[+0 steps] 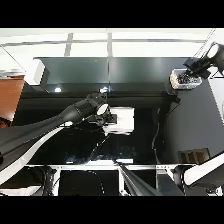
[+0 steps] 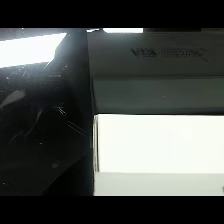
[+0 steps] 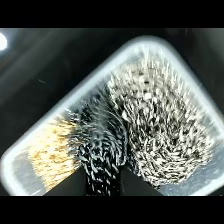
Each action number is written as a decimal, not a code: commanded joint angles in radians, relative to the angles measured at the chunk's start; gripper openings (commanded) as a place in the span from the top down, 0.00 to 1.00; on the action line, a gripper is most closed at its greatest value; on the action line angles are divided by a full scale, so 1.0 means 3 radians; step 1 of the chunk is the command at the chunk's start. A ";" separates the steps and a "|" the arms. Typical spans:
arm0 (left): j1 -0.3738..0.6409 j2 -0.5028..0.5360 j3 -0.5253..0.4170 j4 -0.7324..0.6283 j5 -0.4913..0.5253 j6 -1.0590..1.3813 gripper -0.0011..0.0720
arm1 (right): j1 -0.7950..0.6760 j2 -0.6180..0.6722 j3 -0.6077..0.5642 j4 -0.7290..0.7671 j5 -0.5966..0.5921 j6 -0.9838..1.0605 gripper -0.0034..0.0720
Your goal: Fold the box and place the chain.
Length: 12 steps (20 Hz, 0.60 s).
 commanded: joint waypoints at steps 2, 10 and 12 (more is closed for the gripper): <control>0.0003 0.0000 0.0000 -0.0003 0.0000 0.0000 0.95 | -0.0125 0.0533 0.0003 0.0594 0.0043 -0.0782 0.94; 0.0003 0.0000 0.0001 -0.0001 0.0031 -0.0001 0.95 | -0.0052 0.1776 -0.0001 0.1316 0.0568 -0.1544 0.95; 0.0003 0.0000 0.0001 -0.0001 0.0032 0.0000 0.95 | 0.0052 0.2079 -0.0038 0.1476 0.0762 -0.1631 0.95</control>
